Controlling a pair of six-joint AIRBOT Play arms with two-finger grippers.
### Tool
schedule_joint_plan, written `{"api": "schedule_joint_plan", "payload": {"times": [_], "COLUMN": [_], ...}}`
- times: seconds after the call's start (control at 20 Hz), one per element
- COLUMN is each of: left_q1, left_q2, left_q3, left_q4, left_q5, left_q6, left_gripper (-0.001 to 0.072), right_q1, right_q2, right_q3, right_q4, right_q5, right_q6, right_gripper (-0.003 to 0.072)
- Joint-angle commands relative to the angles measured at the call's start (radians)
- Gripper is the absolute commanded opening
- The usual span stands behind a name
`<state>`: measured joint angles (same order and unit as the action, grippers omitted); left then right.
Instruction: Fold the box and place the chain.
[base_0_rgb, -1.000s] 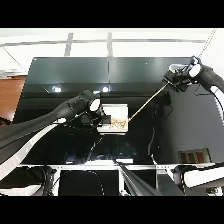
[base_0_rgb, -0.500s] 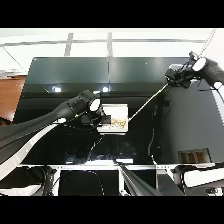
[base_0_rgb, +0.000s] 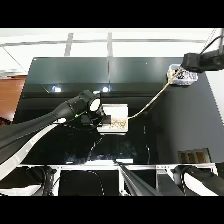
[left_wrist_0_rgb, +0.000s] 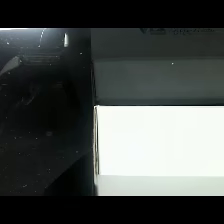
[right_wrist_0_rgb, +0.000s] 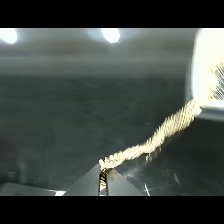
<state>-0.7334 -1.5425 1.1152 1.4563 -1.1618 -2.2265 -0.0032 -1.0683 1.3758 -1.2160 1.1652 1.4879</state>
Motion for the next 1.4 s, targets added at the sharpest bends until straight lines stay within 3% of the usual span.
{"api": "schedule_joint_plan", "payload": {"times": [0.0,0.4,0.5,0.7,0.9,1.15,1.35], "left_q1": [0.001,0.0,0.001,0.001,0.001,0.001,0.001], "left_q2": [0.0,0.0,0.0,0.0,0.0,0.0,0.0], "left_q3": [0.0,0.0,0.0,0.0,0.0,0.0,0.0], "left_q4": [0.0,0.0,0.0,0.0,0.0,0.0,0.001], "left_q5": [-0.002,-0.001,0.0,0.0,-0.001,0.0,0.0], "left_q6": [0.0,0.0,0.0,0.0,0.0,0.0,0.0], "left_gripper": [0.0028,0.0028,0.0028,0.0028,0.0028,0.0028,0.0028], "right_q1": [0.051,0.081,0.116,0.243,0.392,0.474,0.476], "right_q2": [0.169,0.241,0.241,0.227,0.185,0.166,0.163], "right_q3": [0.002,0.063,0.063,0.061,0.029,-0.217,-0.445], "right_q4": [0.119,0.694,0.774,0.735,0.548,0.473,0.483], "right_q5": [0.017,-0.044,-0.048,-0.063,-0.062,-0.111,-0.256], "right_q6": [-0.022,-0.152,-0.164,-0.159,-0.07,-0.01,0.007], "right_gripper": [0.0027,0.0027,0.0027,0.0027,0.0028,0.0028,0.0027]}}
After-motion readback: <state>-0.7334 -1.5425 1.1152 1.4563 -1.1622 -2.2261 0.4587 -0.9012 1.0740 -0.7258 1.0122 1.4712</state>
